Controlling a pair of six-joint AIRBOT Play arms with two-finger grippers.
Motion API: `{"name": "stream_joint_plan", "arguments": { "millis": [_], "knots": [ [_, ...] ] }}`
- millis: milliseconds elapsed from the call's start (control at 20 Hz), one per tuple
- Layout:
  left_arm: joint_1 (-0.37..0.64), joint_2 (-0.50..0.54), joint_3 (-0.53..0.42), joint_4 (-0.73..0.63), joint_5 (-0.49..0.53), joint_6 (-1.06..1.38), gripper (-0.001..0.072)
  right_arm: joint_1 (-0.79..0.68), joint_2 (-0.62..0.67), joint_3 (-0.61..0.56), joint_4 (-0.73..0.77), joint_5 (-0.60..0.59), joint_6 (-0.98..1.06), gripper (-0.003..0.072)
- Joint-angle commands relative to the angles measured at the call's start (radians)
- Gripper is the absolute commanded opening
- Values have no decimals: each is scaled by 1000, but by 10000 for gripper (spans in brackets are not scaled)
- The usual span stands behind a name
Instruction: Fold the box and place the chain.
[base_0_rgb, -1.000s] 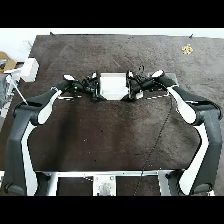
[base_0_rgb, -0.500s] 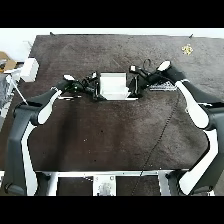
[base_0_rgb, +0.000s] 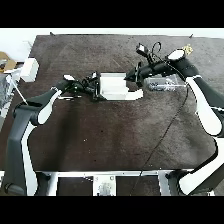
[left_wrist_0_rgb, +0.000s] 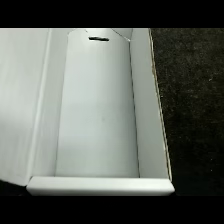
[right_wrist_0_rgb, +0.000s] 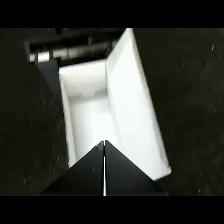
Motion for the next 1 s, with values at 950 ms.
{"name": "stream_joint_plan", "arguments": {
  "millis": [950],
  "knots": [
    [0,0,0,-1,0,0,278,-3,-216,-1,8,-190,-160,2]
  ]
}}
